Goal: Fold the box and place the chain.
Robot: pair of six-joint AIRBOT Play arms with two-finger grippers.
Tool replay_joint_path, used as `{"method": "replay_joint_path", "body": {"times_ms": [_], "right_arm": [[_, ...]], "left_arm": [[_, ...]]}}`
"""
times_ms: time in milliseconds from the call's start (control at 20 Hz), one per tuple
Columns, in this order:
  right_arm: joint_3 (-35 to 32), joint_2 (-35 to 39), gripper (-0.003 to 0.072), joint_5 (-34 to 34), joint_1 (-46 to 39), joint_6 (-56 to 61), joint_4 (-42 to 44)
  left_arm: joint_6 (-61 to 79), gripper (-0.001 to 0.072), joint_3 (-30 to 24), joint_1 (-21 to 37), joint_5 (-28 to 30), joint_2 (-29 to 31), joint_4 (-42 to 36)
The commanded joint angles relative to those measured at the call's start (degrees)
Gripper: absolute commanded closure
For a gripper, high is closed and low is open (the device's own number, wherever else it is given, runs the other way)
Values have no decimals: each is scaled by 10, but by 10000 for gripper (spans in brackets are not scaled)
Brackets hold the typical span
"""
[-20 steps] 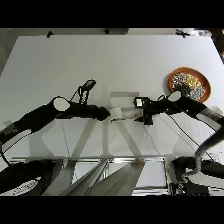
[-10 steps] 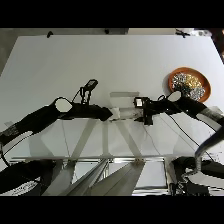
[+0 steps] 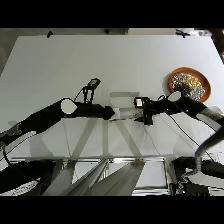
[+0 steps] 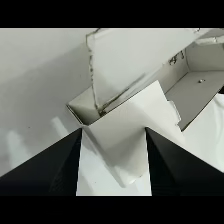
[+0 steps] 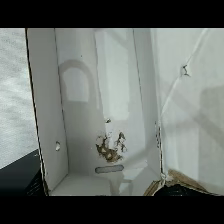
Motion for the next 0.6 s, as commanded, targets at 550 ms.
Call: {"method": "replay_joint_path", "body": {"times_ms": [550], "right_arm": [[0,0,304,0,0,0,0]], "left_arm": [[-400,313,130,-43,-166,-69,286]]}}
